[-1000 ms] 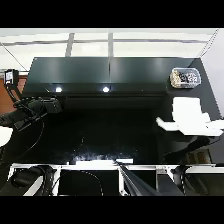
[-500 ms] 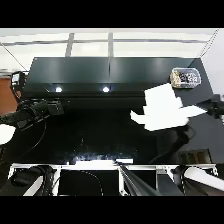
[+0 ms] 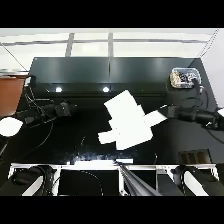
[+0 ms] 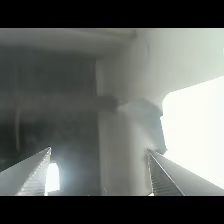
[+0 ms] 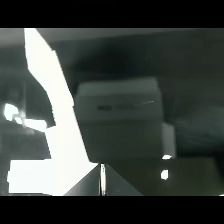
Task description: Fold the box and place the chain.
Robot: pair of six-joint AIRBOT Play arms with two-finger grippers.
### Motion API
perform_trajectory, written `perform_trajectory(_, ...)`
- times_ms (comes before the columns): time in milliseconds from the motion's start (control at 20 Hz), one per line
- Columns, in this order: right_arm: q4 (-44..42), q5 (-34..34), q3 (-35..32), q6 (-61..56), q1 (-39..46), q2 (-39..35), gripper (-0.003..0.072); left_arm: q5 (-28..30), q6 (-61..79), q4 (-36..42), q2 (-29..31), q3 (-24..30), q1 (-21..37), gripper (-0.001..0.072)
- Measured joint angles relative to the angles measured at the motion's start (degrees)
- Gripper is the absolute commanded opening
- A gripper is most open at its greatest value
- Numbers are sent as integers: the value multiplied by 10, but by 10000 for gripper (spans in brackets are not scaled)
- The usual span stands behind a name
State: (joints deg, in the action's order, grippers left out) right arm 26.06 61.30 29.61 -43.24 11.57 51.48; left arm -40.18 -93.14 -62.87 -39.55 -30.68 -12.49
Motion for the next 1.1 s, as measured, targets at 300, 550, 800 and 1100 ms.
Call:
perform_trajectory(300, -28, -134, -82, 64, -140, -46, 14, -42, 27, 95, -60, 0, 0, 705)
perform_trajectory(550, -47, -188, -98, 81, -190, -52, 14, -102, 76, 160, -126, 0, 0, 705)
perform_trajectory(800, -51, -202, -101, 87, -201, -53, 14, -145, 191, 281, -192, 0, -1, 705)
perform_trajectory(1100, -54, -205, -101, 87, -203, -53, 14, -155, 275, 362, -291, 1, -20, 705)
